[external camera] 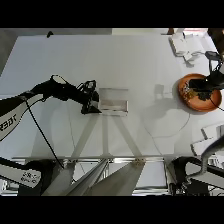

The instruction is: Fold the box and place the chain.

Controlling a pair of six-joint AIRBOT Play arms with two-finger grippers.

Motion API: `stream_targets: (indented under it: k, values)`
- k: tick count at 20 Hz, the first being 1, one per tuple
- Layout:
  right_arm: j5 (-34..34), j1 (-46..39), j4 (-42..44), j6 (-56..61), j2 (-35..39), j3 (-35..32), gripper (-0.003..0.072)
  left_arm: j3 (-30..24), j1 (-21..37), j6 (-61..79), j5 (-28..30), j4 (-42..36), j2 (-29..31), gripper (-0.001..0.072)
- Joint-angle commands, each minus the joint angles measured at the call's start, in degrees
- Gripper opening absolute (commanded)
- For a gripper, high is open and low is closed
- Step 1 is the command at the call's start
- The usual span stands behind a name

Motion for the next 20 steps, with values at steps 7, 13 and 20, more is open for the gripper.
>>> stream_targets:
  k: [7, 13, 20]
  values:
    - [5.7, 18.2, 0.3, 0.7, 7.4, 0.0, 0.0006, 0.0, 0.0, 0.0, 0.0, 0.0, 0.0, 0.0337]
    - [2.7, 30.6, 0.7, 3.8, 7.4, 0.0, 0.0006, 0.0, 0.0, 0.0, 0.0, 0.0, 0.0, 0.0337]
    - [-0.8, 40.7, 0.7, 5.2, 7.3, 0.0, 0.0007, 0.0, 0.0, 0.0, 0.0, 0.0, 0.0, 0.0337]
